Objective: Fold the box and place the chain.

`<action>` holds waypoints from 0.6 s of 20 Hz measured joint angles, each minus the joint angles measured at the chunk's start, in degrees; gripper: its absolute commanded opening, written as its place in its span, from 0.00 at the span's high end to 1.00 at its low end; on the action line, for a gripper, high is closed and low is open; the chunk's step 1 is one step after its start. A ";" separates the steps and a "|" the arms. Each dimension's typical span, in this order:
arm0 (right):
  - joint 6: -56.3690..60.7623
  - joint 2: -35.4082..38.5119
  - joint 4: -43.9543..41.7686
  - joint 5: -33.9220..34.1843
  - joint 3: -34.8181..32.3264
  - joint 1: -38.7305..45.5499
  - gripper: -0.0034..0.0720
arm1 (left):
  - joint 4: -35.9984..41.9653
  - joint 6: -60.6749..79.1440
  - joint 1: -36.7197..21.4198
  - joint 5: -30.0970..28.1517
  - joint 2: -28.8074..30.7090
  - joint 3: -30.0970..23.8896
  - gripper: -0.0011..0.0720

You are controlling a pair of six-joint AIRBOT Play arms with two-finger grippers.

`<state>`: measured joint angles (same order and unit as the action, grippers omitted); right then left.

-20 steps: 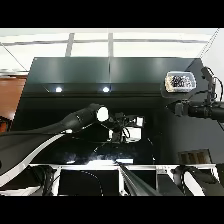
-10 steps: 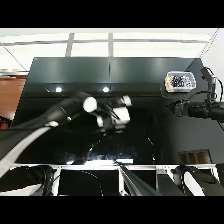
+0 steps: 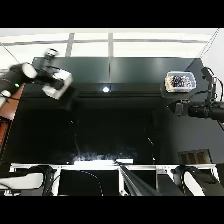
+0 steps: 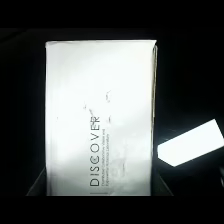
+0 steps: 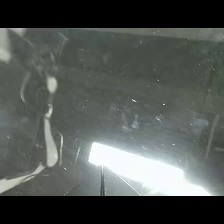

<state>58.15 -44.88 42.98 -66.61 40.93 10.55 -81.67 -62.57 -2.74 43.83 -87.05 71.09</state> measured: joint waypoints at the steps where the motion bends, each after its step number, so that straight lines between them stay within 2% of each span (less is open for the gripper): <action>1: 0.02 0.00 -0.39 0.13 0.00 0.00 0.95 | -0.02 -0.90 -2.82 0.26 -2.45 3.21 0.58; 4: 0.22 0.00 -0.98 1.77 0.00 -0.33 0.95 | -0.39 -2.60 -8.98 -0.09 -11.32 14.73 0.58; 7: 0.22 -0.02 -1.29 4.04 0.00 -1.25 0.95 | -0.35 -3.32 -11.87 -1.20 -20.24 26.08 0.58; 11: 0.94 -0.13 -1.11 5.68 0.00 -3.58 0.95 | 1.70 -3.65 -13.31 -0.59 -28.89 37.27 0.58; 12: 1.33 -0.13 -1.07 5.99 0.00 -4.26 0.95 | 2.78 -3.65 -13.42 0.57 -30.25 39.19 0.55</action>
<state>59.48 -45.01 41.91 -60.62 40.93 6.28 -78.89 -66.22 -16.16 44.40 -117.30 110.28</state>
